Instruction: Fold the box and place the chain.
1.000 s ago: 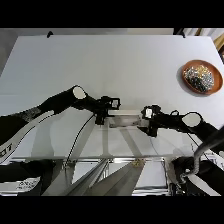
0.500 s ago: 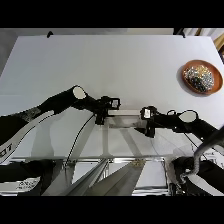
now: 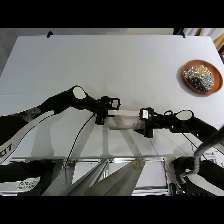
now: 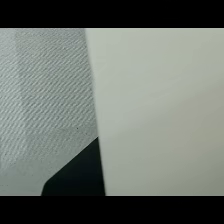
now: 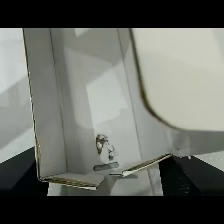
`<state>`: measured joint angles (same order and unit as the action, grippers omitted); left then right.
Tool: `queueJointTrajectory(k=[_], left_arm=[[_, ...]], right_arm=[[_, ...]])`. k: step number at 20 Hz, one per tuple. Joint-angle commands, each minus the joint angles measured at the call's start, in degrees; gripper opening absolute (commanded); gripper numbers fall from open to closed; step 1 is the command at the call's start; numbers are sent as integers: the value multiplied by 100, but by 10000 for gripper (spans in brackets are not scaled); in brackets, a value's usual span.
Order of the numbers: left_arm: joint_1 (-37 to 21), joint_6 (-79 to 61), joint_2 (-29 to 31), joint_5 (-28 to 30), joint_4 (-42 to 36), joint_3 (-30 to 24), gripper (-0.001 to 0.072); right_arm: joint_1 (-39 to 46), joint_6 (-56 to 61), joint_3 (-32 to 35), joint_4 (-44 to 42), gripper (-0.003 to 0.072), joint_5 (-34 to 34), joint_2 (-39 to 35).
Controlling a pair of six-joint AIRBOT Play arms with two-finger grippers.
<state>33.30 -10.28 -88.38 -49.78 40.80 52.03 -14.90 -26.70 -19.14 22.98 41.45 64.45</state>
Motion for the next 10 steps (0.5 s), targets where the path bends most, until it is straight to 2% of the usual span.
queueJointTrajectory(k=[1,9,10], left_arm=[[0,0,0,2,-2,2,11],[0,2,0,0,0,2,11],[0,2,0,0,0,2,11]], right_arm=[[2,-376,2,-256,638,-48,157],[2,-485,-358,-356,633,186,560],[2,-483,-358,-319,599,208,590]])
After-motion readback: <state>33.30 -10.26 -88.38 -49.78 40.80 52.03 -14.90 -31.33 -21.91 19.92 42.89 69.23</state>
